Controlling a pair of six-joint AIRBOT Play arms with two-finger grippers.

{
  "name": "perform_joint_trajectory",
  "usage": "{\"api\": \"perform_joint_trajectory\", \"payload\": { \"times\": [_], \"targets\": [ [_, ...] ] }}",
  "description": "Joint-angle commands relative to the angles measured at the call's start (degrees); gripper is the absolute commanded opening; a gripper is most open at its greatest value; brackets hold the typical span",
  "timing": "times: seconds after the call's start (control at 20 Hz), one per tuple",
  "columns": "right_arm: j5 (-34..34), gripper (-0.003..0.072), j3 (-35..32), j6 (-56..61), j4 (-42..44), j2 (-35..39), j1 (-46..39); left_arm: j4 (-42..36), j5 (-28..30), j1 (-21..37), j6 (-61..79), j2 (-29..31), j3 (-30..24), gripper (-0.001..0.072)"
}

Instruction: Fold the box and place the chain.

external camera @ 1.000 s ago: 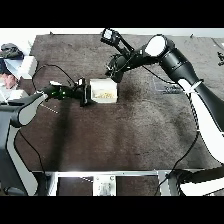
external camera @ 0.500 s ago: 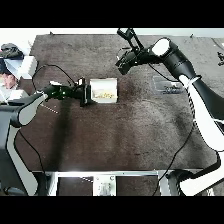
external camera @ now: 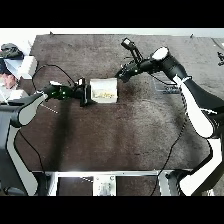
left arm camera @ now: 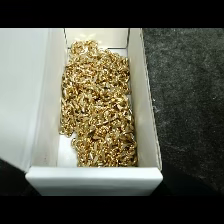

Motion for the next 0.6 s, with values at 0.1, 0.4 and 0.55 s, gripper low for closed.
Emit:
{"api": "perform_joint_trajectory", "payload": {
  "times": [0.1, 0.4, 0.55],
  "targets": [
    [4.5, 0.0171, 0.0, -8.0, 1.7, -0.7, 0.6, 0.0, 0.0, 0.0, 0.0, 0.0, 0.0, 0.0285],
    [3.1, 0.0338, -0.5, -13.2, 2.0, -1.3, 2.6, 0.0, 0.0, 0.0, 0.0, 0.0, 0.0, 0.0286],
    [2.7, 0.0338, -0.5, -15.6, 2.0, -2.7, 4.3, 0.0, 0.0, 0.0, 0.0, 0.0, 0.0, 0.0285]
  ]
}}
